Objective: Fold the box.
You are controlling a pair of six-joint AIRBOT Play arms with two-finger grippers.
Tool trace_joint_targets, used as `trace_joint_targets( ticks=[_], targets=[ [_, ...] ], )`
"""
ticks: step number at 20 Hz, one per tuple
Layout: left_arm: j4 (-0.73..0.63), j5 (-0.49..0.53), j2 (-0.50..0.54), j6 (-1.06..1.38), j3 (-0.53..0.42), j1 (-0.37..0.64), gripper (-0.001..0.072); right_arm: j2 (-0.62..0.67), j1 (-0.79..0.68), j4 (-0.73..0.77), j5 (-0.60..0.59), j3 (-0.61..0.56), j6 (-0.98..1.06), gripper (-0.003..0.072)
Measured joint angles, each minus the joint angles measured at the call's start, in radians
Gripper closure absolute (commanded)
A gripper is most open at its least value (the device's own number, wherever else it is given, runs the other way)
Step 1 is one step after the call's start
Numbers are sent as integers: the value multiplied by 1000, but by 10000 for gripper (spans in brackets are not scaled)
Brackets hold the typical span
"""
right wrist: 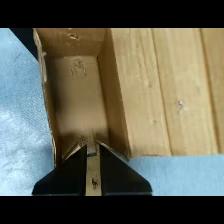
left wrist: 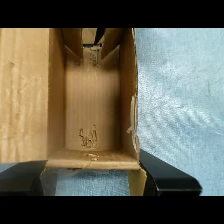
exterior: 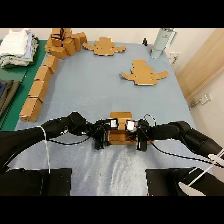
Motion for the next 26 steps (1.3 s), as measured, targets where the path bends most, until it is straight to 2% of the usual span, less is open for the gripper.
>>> trace_joint_targets(
  ticks=[4,7,8,14,15,16,17,19,21,23,26],
  targets=[
    [0,0,0,0,0,0,220,-27,15,6,33,0,-2,215],
    [0,1,0,0,0,0,220,-41,18,8,46,0,-2,200],
    [0,1,0,0,0,0,220,-43,19,8,49,0,-2,142],
    [0,2,0,-1,0,0,220,-48,20,6,58,0,-3,139],
    [0,2,0,-2,0,0,220,-48,20,5,59,0,-3,165],
    [0,2,0,-2,0,0,220,-48,20,3,58,0,-3,292],
    [0,2,0,-2,0,0,220,-47,20,-2,59,0,-2,452],
    [0,1,0,-1,0,0,220,-40,19,-33,39,0,19,685],
    [0,0,0,-1,0,0,220,-21,20,-95,19,2,113,683],
    [0,0,0,-1,0,0,220,14,19,-217,2,11,282,683],
    [0,0,0,-1,0,0,220,88,11,-483,-61,53,622,682]
  ],
)
